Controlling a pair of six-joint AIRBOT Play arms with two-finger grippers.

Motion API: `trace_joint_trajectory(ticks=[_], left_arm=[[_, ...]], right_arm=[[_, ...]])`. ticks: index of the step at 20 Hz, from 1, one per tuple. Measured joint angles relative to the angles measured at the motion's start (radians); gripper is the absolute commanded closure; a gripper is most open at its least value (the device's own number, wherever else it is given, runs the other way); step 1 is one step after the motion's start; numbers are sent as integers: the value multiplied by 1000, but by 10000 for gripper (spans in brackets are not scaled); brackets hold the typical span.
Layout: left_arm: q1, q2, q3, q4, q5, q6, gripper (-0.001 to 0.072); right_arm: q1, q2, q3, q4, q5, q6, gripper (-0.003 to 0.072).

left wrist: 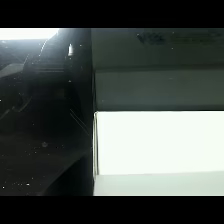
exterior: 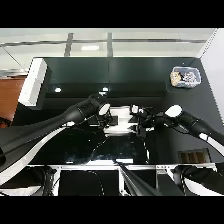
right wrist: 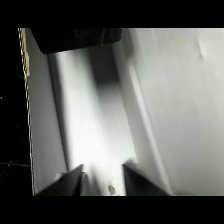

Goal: Fold the box and place the chain.

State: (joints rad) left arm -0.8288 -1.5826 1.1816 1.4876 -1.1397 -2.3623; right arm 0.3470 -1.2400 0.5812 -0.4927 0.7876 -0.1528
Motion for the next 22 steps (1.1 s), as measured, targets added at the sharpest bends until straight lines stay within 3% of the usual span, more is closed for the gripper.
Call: trace_joint_trajectory(ticks=[1, 2, 5, 8, 11, 14, 18, 22], left_arm=[[0, 0, 0, 0, 1, 0, 684], [0, 0, 0, -1, 3, 1, 683], [0, 0, 0, -4, 1, 3, 684], [0, 0, 0, -5, -27, 2, 684], [0, 0, 0, -6, -47, 1, 683], [0, 0, 0, -7, -52, 1, 684], [0, 0, 0, -7, -57, 1, 684], [0, 0, 0, -6, -58, 2, 683]], right_arm=[[0, 0, 0, 0, -3, 25, 597], [0, 0, 0, -8, -3, 64, 671], [-18, 39, 31, -87, 56, 308, 671], [-108, 113, 111, -240, 170, 692, 670], [-316, 159, 153, -395, 177, 1069, 671], [-534, 135, 136, -431, 179, 1320, 671], [-626, 4, 115, -357, 374, 1300, 671], [-509, -121, 110, -293, 484, 1199, 670]])
